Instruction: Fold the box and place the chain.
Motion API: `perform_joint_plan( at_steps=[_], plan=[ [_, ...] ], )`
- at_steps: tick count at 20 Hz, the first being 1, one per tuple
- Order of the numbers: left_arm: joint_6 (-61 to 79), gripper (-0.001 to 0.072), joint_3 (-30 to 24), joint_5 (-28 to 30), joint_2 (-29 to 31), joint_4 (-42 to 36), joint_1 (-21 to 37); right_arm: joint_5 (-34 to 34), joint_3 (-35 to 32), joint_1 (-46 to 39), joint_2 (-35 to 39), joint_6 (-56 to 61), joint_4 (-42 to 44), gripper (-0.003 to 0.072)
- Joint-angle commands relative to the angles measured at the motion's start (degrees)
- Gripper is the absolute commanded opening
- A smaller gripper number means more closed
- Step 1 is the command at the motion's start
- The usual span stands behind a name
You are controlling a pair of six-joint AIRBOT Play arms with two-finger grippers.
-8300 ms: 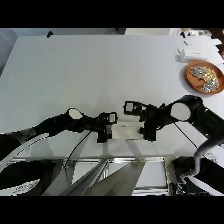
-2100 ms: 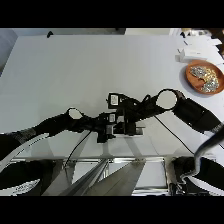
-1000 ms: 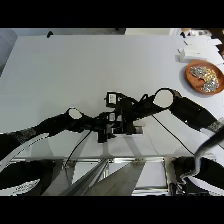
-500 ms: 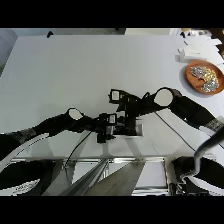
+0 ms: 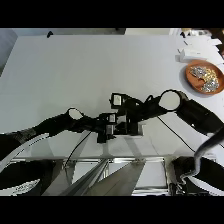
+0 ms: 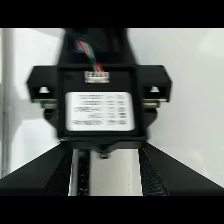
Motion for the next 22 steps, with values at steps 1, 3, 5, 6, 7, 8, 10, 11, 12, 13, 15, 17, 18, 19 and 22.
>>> perform_joint_plan(
  at_steps=[1, 3, 5, 6, 7, 8, 10, 11, 12, 13, 15, 17, 18, 19, 22],
  plan=[
    [-0.02, 0.0111, 0.02, -0.35, 0.0, -0.02, 0.04, 1.66, -0.02, -0.9, 4.46, 1.73, -2.38, 0.0399],
    [-0.02, 0.0111, 0.02, -0.42, 0.02, -0.04, 0.04, 3.32, -0.02, -4.9, 5.68, 3.67, -2.82, 0.0331],
    [-0.02, 0.0111, 0.02, -0.37, 0.0, -0.02, 0.04, 6.91, -0.04, -9.25, 5.4, 7.04, -5.27, 0.0242],
    [-0.02, 0.0111, 0.02, -0.37, 0.02, -0.02, 0.04, 8.63, -0.04, -10.36, 5.38, 8.39, -7.1, 0.0181],
    [-0.02, 0.0111, 0.02, -0.39, 0.0, -0.04, 0.04, 10.12, -0.04, -10.93, 5.42, 9.31, -8.07, 0.012],
    [-0.04, 0.0111, 0.02, -0.37, 0.0, -0.04, 0.04, 11.34, -0.15, -11.04, 5.42, 9.86, -8.07, 0.0095],
    [-0.02, 0.0111, 0.02, -0.39, 0.0, -0.02, 0.04, 13.57, -1.14, -11.04, 5.42, 9.9, -7.82, 0.0095],
    [-0.02, 0.0111, 0.02, -0.37, 0.02, -0.02, 0.04, 14.34, -2.12, -11.04, 5.42, 10.05, -8.15, 0.0096],
    [-0.02, 0.0111, 0.02, -0.37, 0.0, -0.02, 0.04, 14.43, -3.37, -11.04, 5.44, 10.03, -8.31, 0.0099],
    [-0.02, 0.0111, 0.02, -0.37, 0.02, -0.02, 0.04, 14.38, -4.46, -11.02, 5.44, 10.03, -8.28, 0.0112],
    [-0.02, 0.0111, 0.04, -0.37, 0.02, -0.02, 0.04, 14.14, -6.19, -10.73, 5.44, 10.05, -8.59, 0.0203],
    [-0.02, 0.0111, 0.02, -0.37, 0.02, -0.04, 0.04, 12.48, -6.91, -9.88, 5.44, 10.67, -10.54, 0.0251],
    [-0.02, 0.0111, 0.02, -0.37, 0.0, -0.02, 0.04, 12.17, -7.08, -9.29, 5.42, 10.71, -12.11, 0.0298],
    [-0.02, 0.0111, 0.02, -0.37, 0.0, -0.02, 0.04, 12.26, -7.1, -8.57, 5.44, 10.73, -13.33, 0.0305],
    [-0.02, 0.0111, 0.02, -0.37, 0.02, -0.04, 0.04, 11.87, -7.65, -5.81, 7.28, 10.64, -14.56, 0.0305]
  ],
)
